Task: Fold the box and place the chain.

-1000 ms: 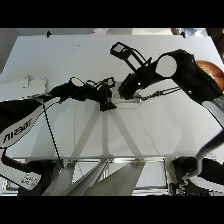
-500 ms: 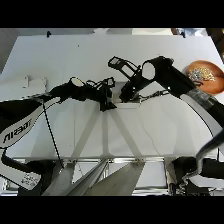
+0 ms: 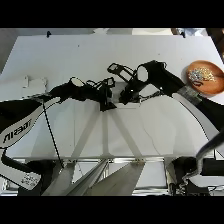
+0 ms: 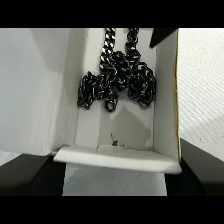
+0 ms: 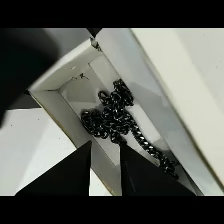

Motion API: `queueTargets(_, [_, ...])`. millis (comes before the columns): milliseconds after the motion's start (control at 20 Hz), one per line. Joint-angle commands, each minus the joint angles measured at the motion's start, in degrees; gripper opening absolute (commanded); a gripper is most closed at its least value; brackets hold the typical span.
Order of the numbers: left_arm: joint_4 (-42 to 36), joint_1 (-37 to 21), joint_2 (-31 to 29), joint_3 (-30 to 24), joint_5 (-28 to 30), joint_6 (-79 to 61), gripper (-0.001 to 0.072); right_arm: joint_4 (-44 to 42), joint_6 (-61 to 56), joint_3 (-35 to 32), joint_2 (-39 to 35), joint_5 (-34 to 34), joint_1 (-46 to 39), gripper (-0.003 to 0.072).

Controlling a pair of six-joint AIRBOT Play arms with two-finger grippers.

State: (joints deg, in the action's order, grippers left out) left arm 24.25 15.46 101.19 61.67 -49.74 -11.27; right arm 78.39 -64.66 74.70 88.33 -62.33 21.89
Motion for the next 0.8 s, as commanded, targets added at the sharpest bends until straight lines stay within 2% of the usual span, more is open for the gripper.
queueTargets(0, [0.0,0.0,0.0,0.0,0.0,0.0,0.0019,2.9,0.0,0.1,-4.5,-0.3,0.0,0.0195])
queueTargets(200, [0.0,0.0,0.0,0.0,0.0,0.0,0.0019,16.2,-4.6,0.1,-12.1,-5.7,-2.7,0.0195])
queueTargets(400, [0.0,0.0,0.0,0.0,0.0,0.0,0.0019,15.8,-6.2,-0.2,-12.4,-10.8,-15.0,0.0196])
queueTargets(450, [0.0,0.0,0.0,0.0,0.0,0.0,0.0019,14.3,-7.8,-0.5,-11.6,-11.5,-18.3,0.0226])
queueTargets(500, [0.0,0.0,0.0,0.0,0.0,0.0,0.0019,13.0,-8.9,-0.5,-10.5,-12.4,-20.9,0.0358])
queueTargets(550, [0.0,0.0,0.0,0.0,0.0,0.0,0.0019,11.8,-9.6,-0.5,-8.9,-13.2,-23.1,0.0439])
queueTargets(750, [0.0,0.0,0.0,0.0,0.0,0.0,0.0019,9.4,-10.0,-0.5,-1.8,-11.9,-24.4,0.0438])
